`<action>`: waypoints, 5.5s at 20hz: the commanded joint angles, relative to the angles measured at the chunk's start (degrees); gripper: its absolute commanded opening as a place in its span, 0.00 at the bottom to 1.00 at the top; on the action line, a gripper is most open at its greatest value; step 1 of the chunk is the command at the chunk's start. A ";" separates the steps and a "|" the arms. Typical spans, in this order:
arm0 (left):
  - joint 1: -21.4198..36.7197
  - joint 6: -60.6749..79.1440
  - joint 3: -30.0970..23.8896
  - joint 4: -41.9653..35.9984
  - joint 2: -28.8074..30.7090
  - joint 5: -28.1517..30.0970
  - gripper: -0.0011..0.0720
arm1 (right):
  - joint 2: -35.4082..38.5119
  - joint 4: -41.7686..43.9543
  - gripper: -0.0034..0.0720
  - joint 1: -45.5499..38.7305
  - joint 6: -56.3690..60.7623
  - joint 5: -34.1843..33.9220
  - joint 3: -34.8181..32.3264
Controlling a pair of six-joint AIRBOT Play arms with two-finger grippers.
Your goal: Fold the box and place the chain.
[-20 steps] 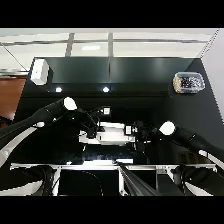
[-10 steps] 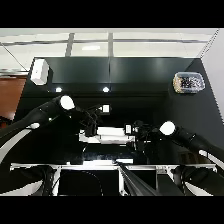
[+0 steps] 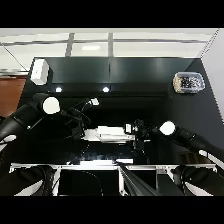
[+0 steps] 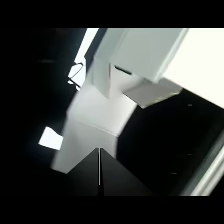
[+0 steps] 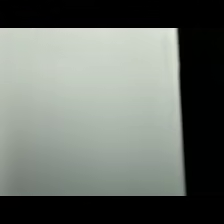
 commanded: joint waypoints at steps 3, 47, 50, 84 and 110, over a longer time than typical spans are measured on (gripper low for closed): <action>-0.07 2.03 -10.99 -33.73 1.40 3.69 0.05 | 0.00 0.13 0.61 -0.02 0.00 -0.31 -0.02; 0.28 51.89 -18.25 -25.35 1.55 25.86 0.97 | 0.02 0.20 0.61 -0.02 0.00 -0.50 -0.02; -2.86 51.78 -18.10 -25.64 1.38 28.13 0.91 | 0.02 0.20 0.61 -0.02 0.00 -0.52 -0.02; -3.76 48.54 -18.10 -35.56 -3.23 29.07 0.61 | 0.00 0.20 0.61 -0.02 0.00 -0.50 -0.02; 34.16 -13.18 -21.18 -31.52 -9.46 3.28 0.05 | 0.02 0.20 0.61 0.00 0.00 -0.50 -0.02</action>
